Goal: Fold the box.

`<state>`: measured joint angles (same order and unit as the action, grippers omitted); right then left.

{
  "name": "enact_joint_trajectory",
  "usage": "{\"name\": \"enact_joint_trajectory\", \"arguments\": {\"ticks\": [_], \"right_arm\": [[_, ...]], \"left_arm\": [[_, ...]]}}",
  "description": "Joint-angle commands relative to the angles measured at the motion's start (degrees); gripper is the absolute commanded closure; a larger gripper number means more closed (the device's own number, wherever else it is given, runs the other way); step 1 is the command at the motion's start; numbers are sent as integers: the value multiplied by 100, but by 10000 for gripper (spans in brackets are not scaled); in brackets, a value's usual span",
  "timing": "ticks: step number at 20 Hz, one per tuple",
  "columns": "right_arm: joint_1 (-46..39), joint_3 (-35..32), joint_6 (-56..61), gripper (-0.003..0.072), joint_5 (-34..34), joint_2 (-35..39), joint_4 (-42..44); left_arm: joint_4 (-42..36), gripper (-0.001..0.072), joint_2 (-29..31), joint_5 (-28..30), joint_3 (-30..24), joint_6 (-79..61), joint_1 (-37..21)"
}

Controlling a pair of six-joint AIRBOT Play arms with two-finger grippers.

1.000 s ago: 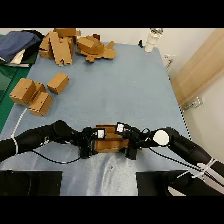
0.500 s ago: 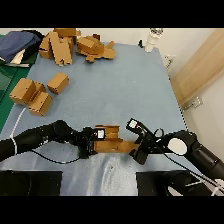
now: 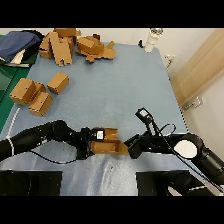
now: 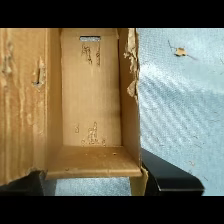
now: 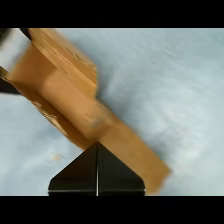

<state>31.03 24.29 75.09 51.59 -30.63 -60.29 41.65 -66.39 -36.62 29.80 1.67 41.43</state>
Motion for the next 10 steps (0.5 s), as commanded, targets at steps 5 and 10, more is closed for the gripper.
{"name": "enact_joint_trajectory", "arguments": {"ticks": [5, 10], "right_arm": [[0, 59, -1408, 683, -1143, -1593, 3790], [0, 348, -2782, 683, -1349, -2852, 5018]], "left_arm": [[68, 365, 7, -42, 2, 87, -2], [68, 365, 7, -39, 2, 87, -2]]}}
